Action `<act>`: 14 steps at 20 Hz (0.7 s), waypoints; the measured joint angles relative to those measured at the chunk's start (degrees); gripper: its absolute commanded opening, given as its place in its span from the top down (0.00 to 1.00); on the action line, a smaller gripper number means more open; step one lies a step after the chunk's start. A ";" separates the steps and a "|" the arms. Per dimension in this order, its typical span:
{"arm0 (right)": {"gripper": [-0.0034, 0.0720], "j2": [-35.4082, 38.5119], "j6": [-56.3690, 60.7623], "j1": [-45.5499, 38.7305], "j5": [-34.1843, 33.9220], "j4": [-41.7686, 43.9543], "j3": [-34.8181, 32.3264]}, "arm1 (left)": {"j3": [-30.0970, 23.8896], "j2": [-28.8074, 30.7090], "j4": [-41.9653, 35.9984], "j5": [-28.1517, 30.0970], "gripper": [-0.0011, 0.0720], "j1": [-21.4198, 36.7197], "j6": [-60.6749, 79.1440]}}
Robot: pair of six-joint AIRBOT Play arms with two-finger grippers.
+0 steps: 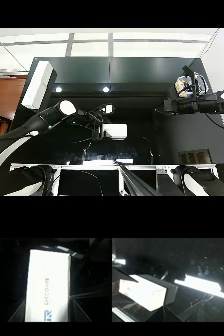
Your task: Fold the box and place the chain.
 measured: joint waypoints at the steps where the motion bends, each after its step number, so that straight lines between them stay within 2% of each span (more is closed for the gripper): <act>1: 0.94 0.00 -0.02 0.00 -0.09 0.00 -0.02 | 0.00 -0.39 0.15 0.04 0.01 -0.46 -0.11; 7: 0.94 0.00 -0.02 0.00 -0.26 -0.02 -0.02 | -0.09 -2.97 3.43 6.32 0.01 -4.72 -0.74; 8: 0.95 0.00 0.00 0.00 -0.28 -0.02 0.00 | -0.11 -3.34 4.46 8.00 0.06 -5.60 -1.44; 9: 0.95 0.00 -0.02 0.00 -0.28 -0.02 0.00 | -0.11 -3.56 5.44 9.20 0.36 -6.34 -2.45; 10: 0.94 0.02 0.00 0.00 -0.33 -0.02 0.00 | -0.02 -3.67 6.45 10.10 0.62 -6.97 -3.96; 12: 0.95 0.00 0.00 0.00 -0.33 -0.02 0.00 | 0.13 -3.13 8.70 10.05 0.62 -7.34 -7.82; 14: 0.94 0.00 -0.02 0.00 -0.33 -0.04 0.00 | 0.15 -1.25 12.22 7.04 0.62 -6.10 -13.03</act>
